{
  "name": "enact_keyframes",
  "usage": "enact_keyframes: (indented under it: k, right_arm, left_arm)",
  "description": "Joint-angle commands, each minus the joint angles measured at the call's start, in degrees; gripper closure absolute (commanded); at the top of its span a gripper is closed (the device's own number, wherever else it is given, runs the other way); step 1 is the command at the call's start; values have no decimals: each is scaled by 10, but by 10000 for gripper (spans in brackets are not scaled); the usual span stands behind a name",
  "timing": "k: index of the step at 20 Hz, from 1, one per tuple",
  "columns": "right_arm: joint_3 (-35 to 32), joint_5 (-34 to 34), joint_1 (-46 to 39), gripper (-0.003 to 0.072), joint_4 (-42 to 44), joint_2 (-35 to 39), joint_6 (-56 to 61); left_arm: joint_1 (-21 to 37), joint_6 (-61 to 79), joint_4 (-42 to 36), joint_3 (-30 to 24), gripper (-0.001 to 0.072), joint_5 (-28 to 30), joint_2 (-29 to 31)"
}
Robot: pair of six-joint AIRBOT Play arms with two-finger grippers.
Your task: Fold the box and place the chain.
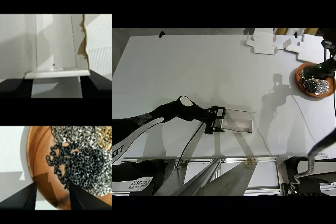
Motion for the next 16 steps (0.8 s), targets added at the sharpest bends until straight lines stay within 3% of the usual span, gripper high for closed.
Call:
enact_keyframes:
  k: [1, 12, 14, 16]
  right_arm:
    - [0, -29, 0, 280, -9, -7, 0]
    - [0, -30, -21, 298, -26, -32, 0]
    - [0, -28, -29, 396, -26, -34, 0]
    - [0, -24, -36, 397, -26, -38, 0]
  left_arm:
    - [0, 0, 0, 0, 595, 0, 0]
    - [0, 0, 0, 0, 595, 0, 0]
    - [0, 0, 0, 0, 595, 0, 0]
    - [0, 0, 0, 0, 595, 0, 0]
